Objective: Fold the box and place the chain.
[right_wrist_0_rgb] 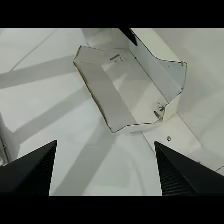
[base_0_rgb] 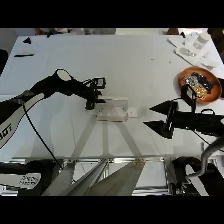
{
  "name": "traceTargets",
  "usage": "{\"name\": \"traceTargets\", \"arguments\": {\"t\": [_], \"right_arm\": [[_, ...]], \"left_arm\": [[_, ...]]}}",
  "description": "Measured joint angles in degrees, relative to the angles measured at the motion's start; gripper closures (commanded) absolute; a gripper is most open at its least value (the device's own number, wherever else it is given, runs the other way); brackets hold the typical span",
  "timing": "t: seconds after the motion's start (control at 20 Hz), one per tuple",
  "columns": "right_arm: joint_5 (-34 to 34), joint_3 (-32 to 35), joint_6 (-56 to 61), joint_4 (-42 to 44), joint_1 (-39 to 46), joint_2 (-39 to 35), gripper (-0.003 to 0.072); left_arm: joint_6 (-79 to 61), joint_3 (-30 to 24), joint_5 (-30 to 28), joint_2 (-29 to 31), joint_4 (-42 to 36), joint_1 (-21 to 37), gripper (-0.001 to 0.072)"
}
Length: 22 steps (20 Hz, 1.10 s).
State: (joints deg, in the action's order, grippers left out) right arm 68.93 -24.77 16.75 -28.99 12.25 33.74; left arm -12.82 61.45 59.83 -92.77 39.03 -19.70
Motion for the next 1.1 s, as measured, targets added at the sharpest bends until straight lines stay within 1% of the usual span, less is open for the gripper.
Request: {"name": "traceTargets", "arguments": {"t": [0.25, 0.45, 0.55, 0.7, 0.8, 0.95, 1.1], "right_arm": [[5.8, 0.0, -2.4, 0.2, 0.0, 0.0, 0.0001], [5.9, 0.4, -6.0, -6.4, -1.0, 0.0, 0.0001], [1.7, 1.2, -7.0, -9.4, -4.5, 0.1, 0.0001], [-6.4, 2.2, -7.7, -12.5, -13.2, 1.0, 0.0001], [-11.4, 2.6, -8.1, -13.8, -18.3, 2.9, 0.0001], [-18.0, 2.8, -10.2, -14.5, -21.9, 7.8, 0.0001], [-24.8, 2.8, -15.2, -10.3, -23.3, 14.6, 0.0001]], "left_arm": [[0.0, 0.0, 0.0, 0.0, 0.0, 0.0, 0.0702], [0.0, 0.0, 0.0, 0.0, 0.0, 0.0, 0.0702], [0.0, 0.0, 0.0, 0.0, 0.0, 0.0, 0.0702], [0.0, 0.0, 0.0, 0.0, 0.0, 0.0, 0.0702], [0.0, 0.0, 0.0, 0.0, 0.0, 0.0, 0.0701], [0.0, 0.0, 0.0, 0.0, 0.0, 0.0, 0.0701], [0.0, 0.0, 0.0, 0.0, 0.0, 0.0, 0.0701]]}}
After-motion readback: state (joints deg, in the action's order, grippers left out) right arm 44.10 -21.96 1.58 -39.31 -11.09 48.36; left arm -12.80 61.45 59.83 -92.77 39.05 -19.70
